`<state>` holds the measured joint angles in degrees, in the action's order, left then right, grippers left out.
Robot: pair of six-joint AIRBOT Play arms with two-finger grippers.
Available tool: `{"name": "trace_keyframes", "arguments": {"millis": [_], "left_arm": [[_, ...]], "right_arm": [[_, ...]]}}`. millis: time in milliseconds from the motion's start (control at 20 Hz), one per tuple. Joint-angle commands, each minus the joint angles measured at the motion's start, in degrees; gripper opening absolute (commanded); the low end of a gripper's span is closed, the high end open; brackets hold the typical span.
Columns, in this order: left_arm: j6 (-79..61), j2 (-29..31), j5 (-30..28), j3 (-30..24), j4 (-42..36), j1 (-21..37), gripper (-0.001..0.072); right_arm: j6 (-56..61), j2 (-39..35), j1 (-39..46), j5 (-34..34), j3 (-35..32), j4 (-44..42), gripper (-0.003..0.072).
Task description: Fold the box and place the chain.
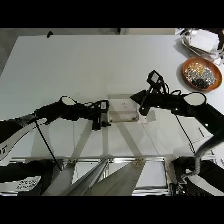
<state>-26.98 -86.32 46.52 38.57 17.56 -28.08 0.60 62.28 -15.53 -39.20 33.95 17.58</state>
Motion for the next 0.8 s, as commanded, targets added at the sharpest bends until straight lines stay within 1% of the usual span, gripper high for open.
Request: {"name": "trace_keyframes", "arguments": {"millis": [0, 150, 300, 400, 550, 750], "left_arm": [[0.0, 0.0, 0.0, 0.0, 0.0, 0.0, 0.0208], [0.0, 0.0, 0.0, 0.0, 0.0, 0.0, 0.0208], [0.0, 0.0, 0.0, 0.0, 0.0, 0.0, 0.0208], [0.0, 0.0, 0.0, 0.0, 0.0, 0.0, 0.0208], [0.0, 0.0, 0.0, 0.0, 0.0, 0.0, 0.0208], [0.0, 0.0, 0.0, 0.0, 0.0, 0.0, 0.0208]], "right_arm": [[2.0, 8.3, 0.0, 1.2, 0.0, -6.9, 0.0018], [5.5, 11.3, 0.0, 1.6, 0.0, -6.3, 0.0018], [13.3, 11.2, 0.0, 5.1, 0.0, 0.1, 0.0018], [17.6, 11.2, 0.0, 5.6, 0.0, 3.7, 0.0018], [18.1, 9.7, 0.0, 2.0, 0.2, 2.9, 0.0018], [18.1, 3.0, 0.0, -2.0, 0.9, 3.5, 0.0018]]}}
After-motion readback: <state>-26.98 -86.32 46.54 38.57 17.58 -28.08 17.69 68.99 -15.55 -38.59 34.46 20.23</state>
